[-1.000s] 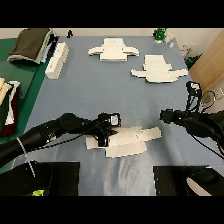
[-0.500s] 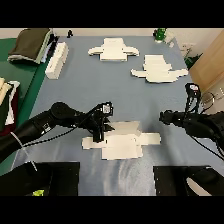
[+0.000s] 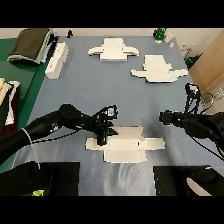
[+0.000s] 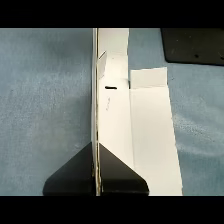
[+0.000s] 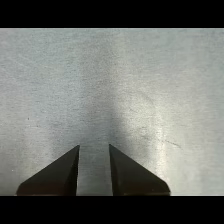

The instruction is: Fold the box.

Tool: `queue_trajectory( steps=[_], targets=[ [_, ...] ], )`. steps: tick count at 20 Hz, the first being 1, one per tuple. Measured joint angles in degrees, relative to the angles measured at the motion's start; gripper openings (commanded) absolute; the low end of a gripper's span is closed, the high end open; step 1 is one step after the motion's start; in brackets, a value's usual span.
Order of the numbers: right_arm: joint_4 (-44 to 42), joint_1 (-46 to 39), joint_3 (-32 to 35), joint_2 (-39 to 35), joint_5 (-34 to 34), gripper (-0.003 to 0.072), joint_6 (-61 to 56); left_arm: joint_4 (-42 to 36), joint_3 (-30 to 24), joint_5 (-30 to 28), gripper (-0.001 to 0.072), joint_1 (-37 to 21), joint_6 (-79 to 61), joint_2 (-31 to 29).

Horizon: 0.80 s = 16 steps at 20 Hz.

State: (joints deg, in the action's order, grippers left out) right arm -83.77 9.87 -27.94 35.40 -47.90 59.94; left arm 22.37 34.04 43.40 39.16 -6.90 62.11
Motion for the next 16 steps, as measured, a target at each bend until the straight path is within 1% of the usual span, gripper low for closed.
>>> queue_trajectory(
  steps=[10, 12, 15, 16],
  targets=[
    [0.0, 0.0, 0.0, 0.0, 0.1, 0.0280, 0.0, 1.4, 0.1, 0.2, 0.0013, 0.9, 4.5, 1.4],
    [0.0, 0.0, 0.0, 0.0, 0.1, 0.0281, 0.0, 2.1, 0.0, -1.4, 0.0013, 1.6, 4.0, 0.3],
    [-0.1, 0.0, 0.0, 0.0, 0.0, 0.0280, 0.0, 2.4, 0.0, -7.5, 0.0014, 3.2, 1.1, -3.4],
    [-0.1, 0.0, 0.0, 0.0, 0.0, 0.0280, 0.0, 2.4, 0.0, -8.5, 0.0014, 3.7, 0.6, -4.2]
  ],
)
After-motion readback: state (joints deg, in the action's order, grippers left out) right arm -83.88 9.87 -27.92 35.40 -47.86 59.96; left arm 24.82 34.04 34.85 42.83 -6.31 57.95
